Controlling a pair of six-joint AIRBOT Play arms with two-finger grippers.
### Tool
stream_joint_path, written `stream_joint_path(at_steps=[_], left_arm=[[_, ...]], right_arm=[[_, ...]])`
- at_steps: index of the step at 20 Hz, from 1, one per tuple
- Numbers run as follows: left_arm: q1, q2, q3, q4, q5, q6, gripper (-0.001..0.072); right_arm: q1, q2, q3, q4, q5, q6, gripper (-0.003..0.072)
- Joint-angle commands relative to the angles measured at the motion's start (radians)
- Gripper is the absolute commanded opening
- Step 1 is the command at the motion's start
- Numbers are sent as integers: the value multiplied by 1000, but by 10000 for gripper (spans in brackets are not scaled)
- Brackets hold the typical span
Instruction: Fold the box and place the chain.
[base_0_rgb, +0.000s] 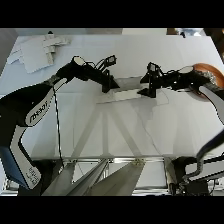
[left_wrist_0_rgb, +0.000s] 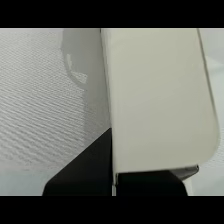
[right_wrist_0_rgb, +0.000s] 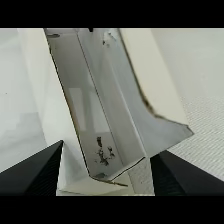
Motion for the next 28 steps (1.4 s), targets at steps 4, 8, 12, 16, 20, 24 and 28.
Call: stream_joint_path(at_steps=[4,8,12,16,20,24,28], left_arm=[[-1,0,-1,0,1,0,11],[-1,0,-1,0,1,0,11],[-1,0,-1,0,1,0,11],[-1,0,-1,0,1,0,11],[-1,0,-1,0,2,0,11],[-1,0,-1,0,1,0,11],[-1,0,-1,0,1,0,11]], right_arm=[[3,-3,0,-59,50,52,580],[0,-3,-16,-80,31,52,580],[-14,-3,-75,-69,8,36,580],[-10,-3,-76,15,47,2,580],[-9,-3,-76,-2,43,-6,580],[-9,-9,-76,10,43,-24,580],[-9,-40,-76,3,43,-26,580]])
